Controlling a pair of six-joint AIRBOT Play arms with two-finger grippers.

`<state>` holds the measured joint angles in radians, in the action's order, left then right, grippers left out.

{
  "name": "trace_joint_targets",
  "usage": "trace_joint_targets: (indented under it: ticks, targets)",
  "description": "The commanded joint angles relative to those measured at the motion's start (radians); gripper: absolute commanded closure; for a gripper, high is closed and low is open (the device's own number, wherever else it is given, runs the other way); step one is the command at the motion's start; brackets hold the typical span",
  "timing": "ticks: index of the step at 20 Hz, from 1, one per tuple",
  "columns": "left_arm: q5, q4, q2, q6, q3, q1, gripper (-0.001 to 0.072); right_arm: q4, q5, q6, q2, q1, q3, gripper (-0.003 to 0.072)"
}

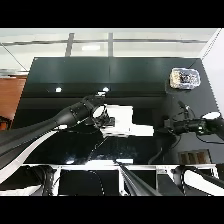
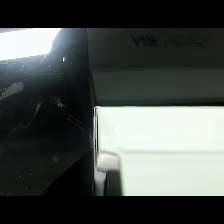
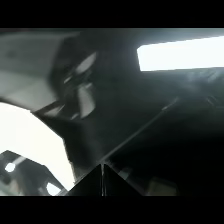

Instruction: Fold the box and place the chain.

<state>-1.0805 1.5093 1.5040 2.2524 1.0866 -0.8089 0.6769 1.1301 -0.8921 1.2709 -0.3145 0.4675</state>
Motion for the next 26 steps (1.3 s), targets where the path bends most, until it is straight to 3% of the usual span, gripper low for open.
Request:
trace_joint_targets:
  ticks: [1,4,6,12,13,14,15,18,20,24,25,26]
  targets:
    - [0.002,0.000,0.001,0.000,0.000,0.001,0.0683,-0.055,-0.010,0.064,0.078,0.113,-0.009,0.0671]
    - [0.002,-0.002,0.001,0.000,0.000,0.001,0.0683,-0.153,-0.001,0.140,0.110,0.194,-0.008,0.0671]
    - [0.002,-0.002,0.001,0.000,0.000,0.001,0.0683,-0.221,0.067,0.225,0.110,0.199,0.001,0.0671]
    - [0.002,-0.002,0.001,0.000,0.000,0.001,0.0683,-0.277,0.252,0.229,0.109,0.195,0.071,0.0668]
    - [0.002,-0.002,0.001,0.000,0.000,0.001,0.0683,-0.286,0.268,0.203,0.109,0.198,0.071,0.0589]
    - [0.002,-0.002,0.001,0.000,0.000,0.001,0.0683,-0.287,0.275,0.171,0.109,0.198,0.071,0.0406]
    - [0.002,-0.002,0.001,0.000,0.000,0.001,0.0683,-0.283,0.279,0.164,0.109,0.198,0.071,0.0332]
    - [0.003,-0.002,0.001,0.000,0.000,0.001,0.0683,-0.288,0.269,0.163,0.109,0.198,0.071,0.0298]
    - [0.003,-0.002,0.001,0.000,0.000,0.001,0.0683,-0.288,0.281,0.155,0.109,0.204,0.071,0.0001]
    - [0.002,-0.002,0.001,0.000,0.000,0.001,0.0683,-0.297,0.183,0.140,0.108,0.260,0.071,0.0015]
    - [0.002,-0.002,0.001,0.000,0.000,0.001,0.0683,-0.311,0.161,0.140,0.108,0.282,0.072,0.0087]
    - [0.002,-0.002,0.001,0.000,0.000,0.001,0.0683,-0.315,0.135,0.140,0.108,0.309,0.079,0.0087]
